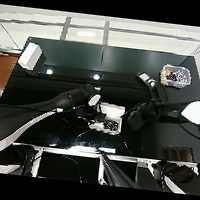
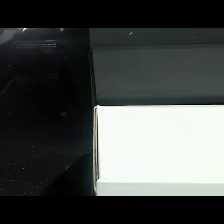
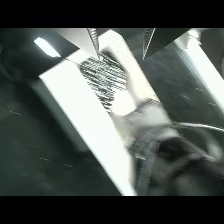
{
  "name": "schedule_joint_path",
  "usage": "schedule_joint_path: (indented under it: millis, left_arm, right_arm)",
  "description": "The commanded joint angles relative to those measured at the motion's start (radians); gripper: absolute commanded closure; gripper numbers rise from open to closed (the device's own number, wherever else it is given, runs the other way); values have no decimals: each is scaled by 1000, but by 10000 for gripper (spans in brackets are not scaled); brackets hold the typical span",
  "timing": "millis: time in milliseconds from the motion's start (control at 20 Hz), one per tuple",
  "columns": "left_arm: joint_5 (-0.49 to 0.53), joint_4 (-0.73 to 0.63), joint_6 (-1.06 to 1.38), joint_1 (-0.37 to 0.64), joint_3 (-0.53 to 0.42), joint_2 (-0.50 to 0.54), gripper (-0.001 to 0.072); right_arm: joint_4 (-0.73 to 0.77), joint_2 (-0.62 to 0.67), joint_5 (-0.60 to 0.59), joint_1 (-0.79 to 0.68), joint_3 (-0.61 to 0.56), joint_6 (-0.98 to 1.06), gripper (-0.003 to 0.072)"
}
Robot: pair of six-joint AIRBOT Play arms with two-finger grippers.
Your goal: Fold the box and place the chain.
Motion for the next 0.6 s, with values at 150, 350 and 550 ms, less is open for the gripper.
schedule_joint_path:
  millis: [150,350,550]
  left_arm:
    - [23,20,-48,0,23,10,544]
    - [-57,51,-30,0,101,20,272]
    - [-122,133,229,0,108,161,260]
  right_arm:
    - [-189,95,152,-188,87,5,356]
    - [-189,125,160,-270,87,13,356]
    - [-196,125,159,-290,87,14,356]
